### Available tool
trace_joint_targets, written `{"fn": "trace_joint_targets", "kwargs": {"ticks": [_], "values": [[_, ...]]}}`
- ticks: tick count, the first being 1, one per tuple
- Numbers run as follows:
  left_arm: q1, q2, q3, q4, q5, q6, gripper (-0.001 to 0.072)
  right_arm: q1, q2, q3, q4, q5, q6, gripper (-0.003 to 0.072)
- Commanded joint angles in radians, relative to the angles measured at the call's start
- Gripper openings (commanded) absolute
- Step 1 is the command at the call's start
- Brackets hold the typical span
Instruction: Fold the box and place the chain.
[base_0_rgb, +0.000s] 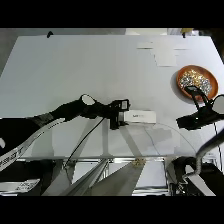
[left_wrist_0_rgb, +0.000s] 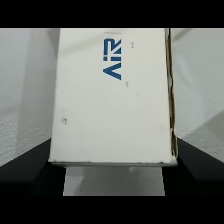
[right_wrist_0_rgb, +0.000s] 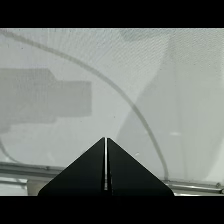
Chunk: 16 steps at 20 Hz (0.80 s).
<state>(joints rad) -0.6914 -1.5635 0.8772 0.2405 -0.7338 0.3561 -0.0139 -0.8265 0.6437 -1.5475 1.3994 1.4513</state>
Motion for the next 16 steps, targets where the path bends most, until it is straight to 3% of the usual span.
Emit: {"fn": "trace_joint_targets", "kwargs": {"ticks": [1,6,11,16], "values": [[0.058,0.106,0.000,0.039,0.005,-0.074,0.0252,-0.001,0.000,0.000,0.000,0.000,0.000,0.0016],[0.280,0.311,0.000,0.277,0.004,-0.463,0.0287,-0.001,0.000,0.000,0.000,0.000,0.000,0.0016],[0.594,0.517,0.000,0.601,-0.003,-0.897,0.0271,-0.001,0.000,0.000,0.000,0.000,0.000,0.0016],[0.953,0.597,0.000,0.829,-0.014,-1.272,0.0271,-0.001,0.000,0.000,0.000,0.000,0.000,0.0016]]}}
